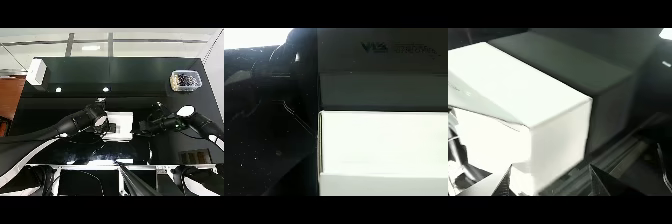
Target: Fold the box and place the chain.
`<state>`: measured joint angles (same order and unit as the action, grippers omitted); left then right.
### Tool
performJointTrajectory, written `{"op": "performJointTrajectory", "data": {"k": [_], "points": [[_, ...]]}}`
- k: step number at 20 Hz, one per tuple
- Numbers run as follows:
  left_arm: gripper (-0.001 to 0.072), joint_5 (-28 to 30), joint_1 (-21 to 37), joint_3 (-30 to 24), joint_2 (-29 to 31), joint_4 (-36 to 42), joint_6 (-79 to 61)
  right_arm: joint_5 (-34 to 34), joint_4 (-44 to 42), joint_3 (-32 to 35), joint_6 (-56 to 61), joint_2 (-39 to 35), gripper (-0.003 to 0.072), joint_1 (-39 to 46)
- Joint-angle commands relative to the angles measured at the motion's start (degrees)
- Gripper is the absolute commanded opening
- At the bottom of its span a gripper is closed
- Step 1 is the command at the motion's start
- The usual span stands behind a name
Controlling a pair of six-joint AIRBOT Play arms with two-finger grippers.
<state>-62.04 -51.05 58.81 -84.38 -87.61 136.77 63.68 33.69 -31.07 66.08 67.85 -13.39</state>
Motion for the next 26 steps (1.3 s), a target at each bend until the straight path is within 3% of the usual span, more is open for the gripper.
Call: {"op": "performJointTrajectory", "data": {"k": [1, 3, 4, 5, 9, 10, 13, 18, 24, 25, 26], "points": [[0.0028, 0.02, 0.04, -0.02, -0.04, -0.13, 0.00, -5.07, 2.62, -1.84, 4.63, 0.02, 0.0530, -5.20], [0.0028, 0.02, 0.04, -0.02, -0.04, -0.24, 0.00, -7.30, 8.41, -3.58, 11.41, 0.02, 0.0523, -8.20], [0.0028, 0.04, 0.04, -0.02, -0.04, -0.22, 0.00, -8.22, 12.26, -4.66, 15.61, 0.02, 0.0443, -9.88], [0.0028, 0.04, 0.04, -0.02, -0.04, -0.22, 0.00, -8.87, 15.82, -5.77, 20.11, 0.02, 0.0425, -11.67], [0.0028, 0.04, 0.04, -0.02, -0.04, -0.22, 0.00, -9.99, 31.45, -10.62, 39.74, 0.07, 0.0415, -20.09], [0.0028, 0.04, 0.04, -0.02, -0.04, -0.22, 0.00, -9.86, 35.36, -11.63, 44.02, 0.07, 0.0356, -21.90], [0.0028, 0.04, 0.04, -0.02, -0.04, -0.22, 0.00, -9.40, 44.76, -13.73, 56.00, 0.11, 0.0302, -26.36], [0.0028, 0.02, 0.04, -0.02, -0.04, -0.22, 0.00, -4.98, 51.12, -16.63, 63.71, 3.50, 0.0301, -31.58], [0.0028, 0.04, 0.04, -0.02, -0.04, -0.22, 0.00, -3.80, 51.95, -17.22, 69.13, 6.01, 0.0292, -32.00], [0.0028, 0.04, 0.04, -0.02, -0.04, -0.22, 0.00, -3.50, 51.93, -17.33, 69.90, 6.23, 0.0283, -32.00], [0.0028, 0.04, 0.04, -0.02, -0.04, -0.22, 0.00, -3.50, 51.93, -17.59, 69.92, 6.51, 0.0223, -32.00]]}}
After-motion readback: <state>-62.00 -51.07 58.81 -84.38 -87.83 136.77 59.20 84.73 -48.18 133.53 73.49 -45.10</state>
